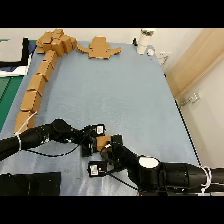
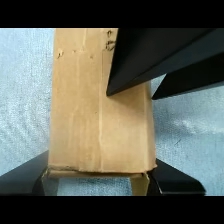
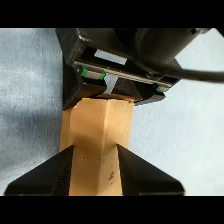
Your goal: Fold the box.
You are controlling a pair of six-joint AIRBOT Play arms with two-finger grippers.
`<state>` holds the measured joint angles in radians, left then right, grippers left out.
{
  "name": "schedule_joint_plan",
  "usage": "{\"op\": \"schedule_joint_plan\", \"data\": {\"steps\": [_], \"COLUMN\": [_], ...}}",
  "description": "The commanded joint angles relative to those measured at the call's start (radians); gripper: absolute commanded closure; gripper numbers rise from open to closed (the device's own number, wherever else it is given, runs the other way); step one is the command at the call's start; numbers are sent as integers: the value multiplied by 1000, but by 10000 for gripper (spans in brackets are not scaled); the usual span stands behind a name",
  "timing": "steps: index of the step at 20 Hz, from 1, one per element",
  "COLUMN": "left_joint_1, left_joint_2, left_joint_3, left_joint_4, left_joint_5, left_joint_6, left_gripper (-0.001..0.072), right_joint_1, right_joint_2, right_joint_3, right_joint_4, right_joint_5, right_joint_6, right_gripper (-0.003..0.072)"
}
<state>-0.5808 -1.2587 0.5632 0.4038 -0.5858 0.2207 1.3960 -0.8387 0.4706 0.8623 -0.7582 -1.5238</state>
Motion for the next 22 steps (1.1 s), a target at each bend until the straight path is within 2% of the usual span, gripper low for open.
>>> {"op": "schedule_joint_plan", "data": {"steps": [1, 3, 5, 6, 11, 14, 22], "left_joint_1": [1, 1, 1, 1, 1, 1, 1], "left_joint_2": [0, 0, 0, 0, 0, 0, 0], "left_joint_3": [1, 1, 1, 1, 1, 1, 1], "left_joint_4": [0, 0, 0, 0, 0, 0, 0], "left_joint_5": [0, 0, 0, 0, 0, 0, 0], "left_joint_6": [0, 0, 0, 0, 0, 0, 0], "left_gripper": [215, 215, 215, 215, 215, 215, 215], "right_joint_1": [0, 0, 0, 0, 0, 0, 0], "right_joint_2": [-3, -3, -3, -3, 0, 0, 0], "right_joint_3": [4, 20, 29, 30, 42, 53, 69], "right_joint_4": [-27, -36, -37, -37, -32, -33, -36], "right_joint_5": [-11, -37, -51, -54, -64, -68, -88], "right_joint_6": [0, 0, 0, 0, 0, -1, -1], "right_gripper": [284, 347, 352, 400, 404, 471, 471]}}
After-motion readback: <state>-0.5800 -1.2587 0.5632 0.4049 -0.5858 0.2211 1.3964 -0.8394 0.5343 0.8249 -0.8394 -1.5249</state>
